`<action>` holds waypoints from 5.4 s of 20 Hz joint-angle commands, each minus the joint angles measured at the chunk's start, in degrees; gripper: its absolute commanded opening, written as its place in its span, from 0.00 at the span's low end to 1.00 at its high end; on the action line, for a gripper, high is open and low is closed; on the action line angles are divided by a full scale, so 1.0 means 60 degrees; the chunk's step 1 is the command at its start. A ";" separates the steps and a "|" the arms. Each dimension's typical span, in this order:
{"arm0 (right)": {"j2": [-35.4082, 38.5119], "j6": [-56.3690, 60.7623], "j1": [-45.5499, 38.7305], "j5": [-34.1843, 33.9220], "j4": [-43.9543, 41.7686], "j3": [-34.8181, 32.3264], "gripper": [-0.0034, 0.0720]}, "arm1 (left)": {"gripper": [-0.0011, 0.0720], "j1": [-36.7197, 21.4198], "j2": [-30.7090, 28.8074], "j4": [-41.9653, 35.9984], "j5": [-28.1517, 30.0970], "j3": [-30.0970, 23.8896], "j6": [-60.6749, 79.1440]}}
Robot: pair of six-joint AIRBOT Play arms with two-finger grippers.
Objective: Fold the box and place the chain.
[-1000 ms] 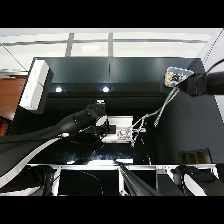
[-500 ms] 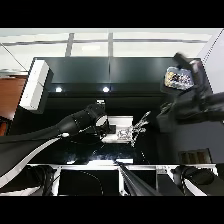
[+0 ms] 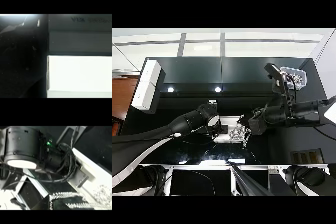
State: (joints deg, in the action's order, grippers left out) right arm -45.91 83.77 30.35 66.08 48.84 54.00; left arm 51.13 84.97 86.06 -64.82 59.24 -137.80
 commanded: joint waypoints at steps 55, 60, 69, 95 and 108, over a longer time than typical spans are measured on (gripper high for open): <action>-0.2426 -1.7074 -0.2714 -0.4277 -0.1676 -0.5289 0.98 | 0.06 0.0000 0.0004 0.0000 0.0000 0.0004 0.0000; -0.2739 -1.7136 -0.2714 -0.4379 -0.1679 -0.5289 0.97 | 0.06 0.0000 0.0004 -0.0004 0.0000 0.0004 0.0000; -0.3209 -1.7147 -0.2714 -0.4368 -0.2754 -0.5056 0.97 | 0.06 0.0000 0.0004 0.0000 0.0004 0.0000 0.0000; -0.0178 -1.2783 -0.3832 -0.3697 -0.1945 -0.4929 0.10 | 0.06 0.0000 0.0004 0.0004 0.0011 0.0000 0.0000; 0.0896 -0.8014 -0.3217 0.0736 -0.3708 -0.3351 0.10 | 0.06 0.0000 0.0004 0.0000 0.0015 0.0000 0.0000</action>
State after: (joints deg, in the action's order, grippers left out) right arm -39.81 31.31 7.27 70.83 28.80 33.45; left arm 51.13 84.97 86.06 -64.75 59.24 -137.82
